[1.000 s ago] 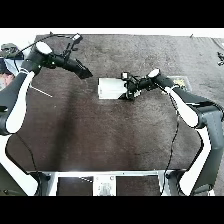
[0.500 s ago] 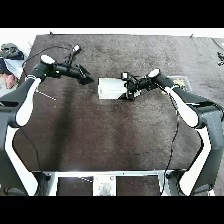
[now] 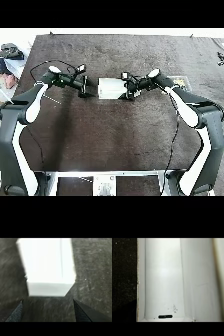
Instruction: Fold the box and place the chain.
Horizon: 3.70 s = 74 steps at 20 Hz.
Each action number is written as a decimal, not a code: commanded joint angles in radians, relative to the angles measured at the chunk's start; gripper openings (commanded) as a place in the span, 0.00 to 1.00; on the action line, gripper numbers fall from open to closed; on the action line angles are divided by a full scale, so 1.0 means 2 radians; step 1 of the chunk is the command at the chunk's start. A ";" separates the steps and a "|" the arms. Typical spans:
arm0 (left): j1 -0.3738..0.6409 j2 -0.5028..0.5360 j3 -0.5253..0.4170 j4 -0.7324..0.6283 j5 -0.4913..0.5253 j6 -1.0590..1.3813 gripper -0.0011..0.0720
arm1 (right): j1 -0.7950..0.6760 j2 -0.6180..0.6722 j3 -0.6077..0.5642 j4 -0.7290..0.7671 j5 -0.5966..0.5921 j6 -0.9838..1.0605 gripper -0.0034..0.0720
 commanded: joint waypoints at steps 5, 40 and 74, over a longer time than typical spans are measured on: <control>-0.011 -0.006 0.000 -0.018 0.024 0.037 1.00 | 0.001 0.000 0.000 0.000 0.000 0.000 0.40; -0.051 -0.017 0.000 0.000 0.078 -0.005 0.98 | 0.001 0.000 0.000 0.000 0.000 0.000 0.40; -0.061 -0.019 0.000 0.022 0.074 -0.014 0.20 | 0.001 0.000 0.000 0.000 0.000 0.000 0.40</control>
